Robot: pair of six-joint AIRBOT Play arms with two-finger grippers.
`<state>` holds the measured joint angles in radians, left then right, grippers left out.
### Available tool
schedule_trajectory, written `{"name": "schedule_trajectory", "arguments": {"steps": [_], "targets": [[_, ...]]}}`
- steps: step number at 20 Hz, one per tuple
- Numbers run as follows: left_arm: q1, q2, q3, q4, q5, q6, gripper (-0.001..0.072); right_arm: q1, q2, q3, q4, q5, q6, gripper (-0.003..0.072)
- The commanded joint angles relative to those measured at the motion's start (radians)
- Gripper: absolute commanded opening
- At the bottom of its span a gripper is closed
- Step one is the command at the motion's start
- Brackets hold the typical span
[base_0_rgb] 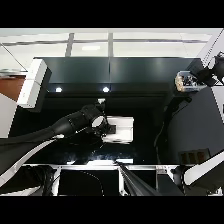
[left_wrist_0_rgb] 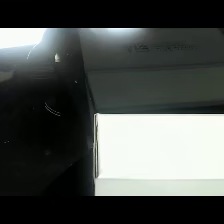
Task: Fold the box and place the chain.
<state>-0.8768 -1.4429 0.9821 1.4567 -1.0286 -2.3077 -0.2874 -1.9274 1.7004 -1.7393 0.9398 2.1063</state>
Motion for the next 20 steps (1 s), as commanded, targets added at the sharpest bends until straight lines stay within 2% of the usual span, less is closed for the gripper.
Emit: {"name": "schedule_trajectory", "arguments": {"steps": [1,5,10,14,17,20], "targets": [[0.001,0.0,0.001,0.0,0.003,0.0,0.0033,0.001,0.017,0.024,0.021,0.046,-0.062,0.0043],[0.001,0.0,0.001,0.0,0.003,0.0,0.0033,0.001,0.081,0.094,0.018,0.141,-0.178,0.0043],[-0.002,0.0,0.001,0.0,-0.001,0.0,0.0033,0.0,0.225,0.159,0.041,0.169,-0.312,0.0042],[-0.003,0.0,0.001,0.0,-0.002,0.0,0.0033,0.003,0.316,0.344,0.174,0.307,-0.467,0.0042],[-0.003,0.0,0.0,0.0,-0.003,0.0,0.0033,-0.019,0.438,0.355,0.38,0.325,-0.502,0.0042],[-0.003,0.0,0.0,0.0,-0.004,0.001,0.0033,-0.019,0.547,0.316,0.463,0.373,-0.519,0.0042]]}}
